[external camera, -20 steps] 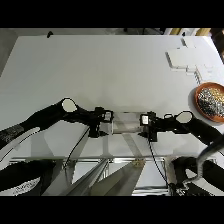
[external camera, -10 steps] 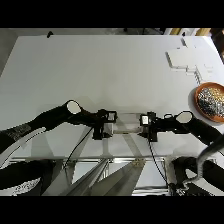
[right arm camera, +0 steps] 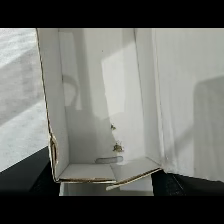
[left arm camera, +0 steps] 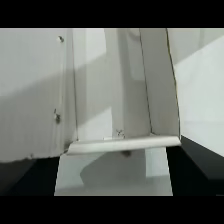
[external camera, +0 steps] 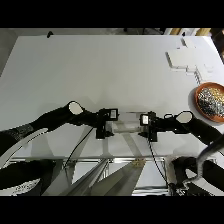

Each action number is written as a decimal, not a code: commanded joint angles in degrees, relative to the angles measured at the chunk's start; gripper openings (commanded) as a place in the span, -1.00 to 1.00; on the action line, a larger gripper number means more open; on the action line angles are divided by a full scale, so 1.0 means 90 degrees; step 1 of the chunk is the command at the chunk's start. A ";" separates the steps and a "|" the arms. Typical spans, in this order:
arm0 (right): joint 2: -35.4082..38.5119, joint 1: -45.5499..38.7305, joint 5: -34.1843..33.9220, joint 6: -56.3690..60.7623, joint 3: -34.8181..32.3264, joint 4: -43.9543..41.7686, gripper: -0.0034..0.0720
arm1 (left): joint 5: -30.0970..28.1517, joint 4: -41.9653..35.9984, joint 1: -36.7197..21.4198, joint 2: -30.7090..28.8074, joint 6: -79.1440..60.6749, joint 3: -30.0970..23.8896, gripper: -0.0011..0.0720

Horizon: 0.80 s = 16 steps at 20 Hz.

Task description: Fold the box and place the chain.

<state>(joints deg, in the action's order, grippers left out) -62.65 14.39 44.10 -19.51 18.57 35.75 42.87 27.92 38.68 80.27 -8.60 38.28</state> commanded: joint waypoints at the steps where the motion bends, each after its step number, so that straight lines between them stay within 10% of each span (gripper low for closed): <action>1: 0.0005 0.0000 0.0002 -0.0007 0.0000 0.0002 -0.01 | -0.0338 -0.0104 0.0153 0.0005 0.0002 0.0000 0.94; 16: 0.0005 0.0000 0.0002 -0.0007 -0.0002 0.0000 -0.01 | -0.0695 -0.0185 0.0160 0.0007 0.0238 -0.0357 0.93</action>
<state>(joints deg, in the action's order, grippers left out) -62.65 14.39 44.05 -19.68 18.57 35.77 37.76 26.70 40.07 80.31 -6.35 35.79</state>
